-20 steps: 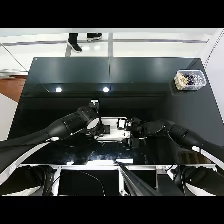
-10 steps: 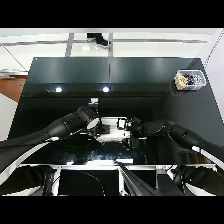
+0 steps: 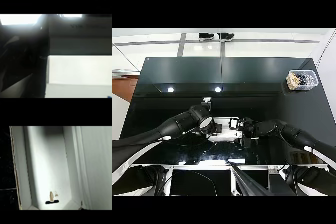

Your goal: Fold the box and place the chain.

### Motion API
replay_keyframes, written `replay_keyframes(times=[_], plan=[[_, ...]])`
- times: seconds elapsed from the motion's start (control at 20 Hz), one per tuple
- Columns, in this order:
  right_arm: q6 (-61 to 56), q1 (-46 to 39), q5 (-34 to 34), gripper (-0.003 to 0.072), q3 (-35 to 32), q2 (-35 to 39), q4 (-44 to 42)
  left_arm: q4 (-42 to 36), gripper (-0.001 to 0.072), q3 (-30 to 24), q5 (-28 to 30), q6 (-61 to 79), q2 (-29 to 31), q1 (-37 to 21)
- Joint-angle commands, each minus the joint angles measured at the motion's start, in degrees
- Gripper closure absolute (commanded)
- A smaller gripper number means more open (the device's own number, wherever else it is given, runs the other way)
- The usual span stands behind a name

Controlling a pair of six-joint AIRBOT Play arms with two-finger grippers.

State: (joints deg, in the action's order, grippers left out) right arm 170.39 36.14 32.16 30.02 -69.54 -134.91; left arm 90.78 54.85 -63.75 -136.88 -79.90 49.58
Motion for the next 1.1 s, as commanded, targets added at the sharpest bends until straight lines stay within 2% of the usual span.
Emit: replay_keyframes(times=[0.0,0.35,0.4,0.5,0.55,0.6,0.7,0.8,0.85,0.9,1.05], plan=[[0.00,0.04,0.00,0.0227,-0.02,-0.02,-0.02,1.11,0.0218,0.81,-0.85,-0.09,-0.02,0.02],[0.00,0.04,0.00,0.0227,-0.02,-0.02,-0.02,-0.72,0.0231,0.13,-0.68,-0.09,-0.48,0.04],[0.00,0.04,0.00,0.0227,-0.02,-0.02,-0.02,-1.18,0.0285,0.13,-0.59,-0.09,-0.50,0.02],[0.00,0.04,0.00,0.0227,-0.02,-0.02,-0.02,-1.25,0.0521,0.13,-0.59,-0.09,-0.50,0.04],[0.00,0.07,0.00,0.0227,-0.02,-0.02,-0.02,-1.27,0.0558,0.13,-0.55,-0.09,-0.50,0.04],[0.00,0.04,-0.02,0.0227,-0.02,-0.02,-0.02,-1.27,0.0558,0.13,-0.37,-0.07,-0.50,0.04],[0.00,0.04,-0.04,0.0228,-0.02,-0.02,-0.02,-1.29,0.0681,0.13,0.37,0.42,-0.50,0.04],[-0.02,0.04,0.00,0.0225,-0.02,0.00,0.00,-1.25,0.0681,0.13,0.55,0.42,-0.48,0.02],[-0.50,0.04,-0.02,0.0137,0.00,0.13,0.02,-1.22,0.0681,0.13,0.50,0.42,-0.48,0.02],[-1.14,0.04,-0.02,-0.0026,0.02,0.74,0.24,-1.18,0.0681,0.13,0.48,0.42,-0.42,0.02],[-3.54,0.04,0.31,-0.0021,0.02,5.86,7.50,-1.18,0.0681,0.13,0.46,0.39,-0.42,0.02]])
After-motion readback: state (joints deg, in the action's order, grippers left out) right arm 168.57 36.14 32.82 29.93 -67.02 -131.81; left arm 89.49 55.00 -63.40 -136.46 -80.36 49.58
